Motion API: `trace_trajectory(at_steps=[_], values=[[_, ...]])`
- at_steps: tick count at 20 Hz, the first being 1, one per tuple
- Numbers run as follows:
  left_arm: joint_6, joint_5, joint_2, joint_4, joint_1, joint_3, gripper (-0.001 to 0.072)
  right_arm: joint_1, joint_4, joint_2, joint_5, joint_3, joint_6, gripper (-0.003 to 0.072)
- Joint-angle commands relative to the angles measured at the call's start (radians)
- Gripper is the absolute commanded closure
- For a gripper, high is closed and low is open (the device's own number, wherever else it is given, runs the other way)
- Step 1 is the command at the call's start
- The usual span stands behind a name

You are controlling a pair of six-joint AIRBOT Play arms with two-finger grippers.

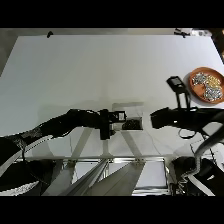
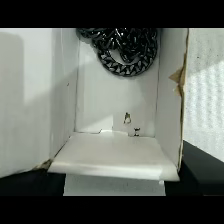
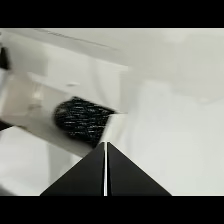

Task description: Fold the box and place the chain.

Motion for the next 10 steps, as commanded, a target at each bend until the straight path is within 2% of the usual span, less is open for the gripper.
trace_trajectory(at_steps=[1, 4, 10], values=[[0.000, 0.000, -0.001, 0.000, 0.001, 0.000, 0.0455, -0.205, -0.083, 0.053, 0.087, 0.000, -0.011, 0.0671], [0.000, 0.000, -0.001, 0.000, 0.001, 0.000, 0.0455, -0.297, -0.017, -0.068, -0.026, 0.000, -0.132, 0.0672], [0.000, 0.000, -0.001, 0.000, 0.001, 0.000, 0.0455, -0.298, 0.064, -0.465, -0.239, 0.022, -0.241, 0.0673]])
